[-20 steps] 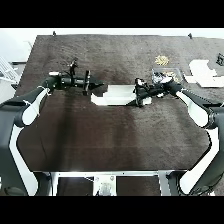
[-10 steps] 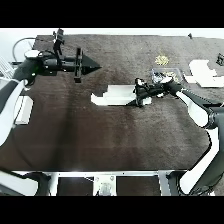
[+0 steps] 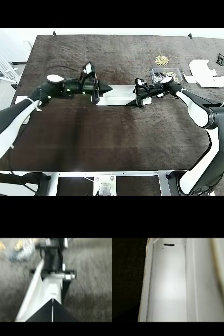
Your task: Fold the box and place the chain.
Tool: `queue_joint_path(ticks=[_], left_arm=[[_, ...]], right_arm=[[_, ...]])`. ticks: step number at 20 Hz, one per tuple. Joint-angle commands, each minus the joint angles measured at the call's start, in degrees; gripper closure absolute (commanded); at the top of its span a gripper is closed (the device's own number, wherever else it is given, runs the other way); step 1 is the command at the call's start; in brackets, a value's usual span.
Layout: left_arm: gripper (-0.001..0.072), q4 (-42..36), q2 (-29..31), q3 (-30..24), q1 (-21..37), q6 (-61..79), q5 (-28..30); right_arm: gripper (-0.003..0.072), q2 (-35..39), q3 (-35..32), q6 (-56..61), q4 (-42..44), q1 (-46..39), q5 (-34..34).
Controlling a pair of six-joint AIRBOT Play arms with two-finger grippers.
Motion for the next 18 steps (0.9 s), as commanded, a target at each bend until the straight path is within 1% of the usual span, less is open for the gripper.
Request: queue_joint_path(ticks=[1,2,4,6,10,13,16,18], left_arm=[[0.069,0.0,-4.09,-1.55,-2.32,1.42,2.86],[0.069,0.0,-4.76,-1.55,-2.34,1.38,3.41],[0.0691,-0.02,-5.07,-1.18,-2.34,1.29,7.37],[0.069,-0.42,-5.29,0.63,-2.34,0.98,10.73],[0.0689,-0.74,-7.82,6.73,-2.34,-1.18,11.98],[0.0689,-0.94,-11.15,10.47,-2.34,-3.74,10.45],[0.069,-1.84,-13.29,12.0,-2.43,-4.22,10.23],[0.0689,-2.19,-13.7,12.02,-3.19,-4.22,12.55]], right_arm=[[0.0102,-0.04,0.0,0.0,0.0,0.02,0.02],[0.0102,-0.04,0.0,0.0,0.0,0.02,0.0],[0.0103,-0.04,0.0,0.0,0.0,0.02,0.0],[0.0102,-0.04,0.0,0.0,0.0,0.02,0.02],[0.0102,-0.04,0.0,0.0,0.0,0.02,0.0],[0.0103,-0.04,0.0,0.0,0.0,0.02,0.02],[0.0102,-0.04,0.0,0.0,0.0,0.02,0.02],[0.0102,-0.04,0.0,0.0,0.0,0.02,0.0]])
